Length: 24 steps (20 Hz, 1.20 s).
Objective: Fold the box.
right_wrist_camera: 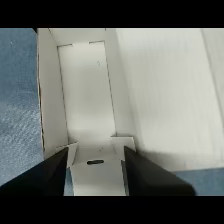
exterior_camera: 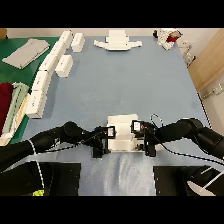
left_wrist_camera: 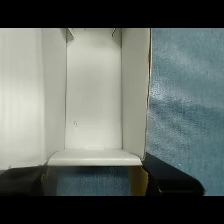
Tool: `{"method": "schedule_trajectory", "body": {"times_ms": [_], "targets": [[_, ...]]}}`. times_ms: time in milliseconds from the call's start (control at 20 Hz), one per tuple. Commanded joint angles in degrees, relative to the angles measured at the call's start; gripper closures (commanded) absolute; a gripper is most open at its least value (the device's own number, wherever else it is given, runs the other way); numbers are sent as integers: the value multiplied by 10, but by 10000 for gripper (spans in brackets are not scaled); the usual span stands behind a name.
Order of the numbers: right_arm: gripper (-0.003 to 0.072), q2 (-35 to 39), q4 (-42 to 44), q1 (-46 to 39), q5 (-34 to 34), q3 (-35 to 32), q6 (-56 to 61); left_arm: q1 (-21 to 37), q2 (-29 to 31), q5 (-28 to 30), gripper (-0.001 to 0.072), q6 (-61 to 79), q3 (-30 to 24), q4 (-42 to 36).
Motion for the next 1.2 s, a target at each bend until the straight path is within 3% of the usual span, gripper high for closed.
{"method": "schedule_trajectory", "body": {"times_ms": [0,150,350,500,700,900,1150], "targets": [[337,15,-11,0,-48,2,111,0,0,0,245,0,1,0],[664,35,-99,0,-108,11,393,0,0,0,245,0,1,0],[681,60,-173,0,-190,43,641,0,0,0,245,0,1,0],[682,82,-296,-1,-216,82,807,0,0,0,245,0,1,0],[683,79,-450,-58,-301,117,923,0,0,0,245,0,1,0],[684,35,-371,-252,-282,104,865,0,0,0,245,0,1,0],[684,-40,-78,-533,-277,65,675,0,0,0,245,0,1,0]]}}
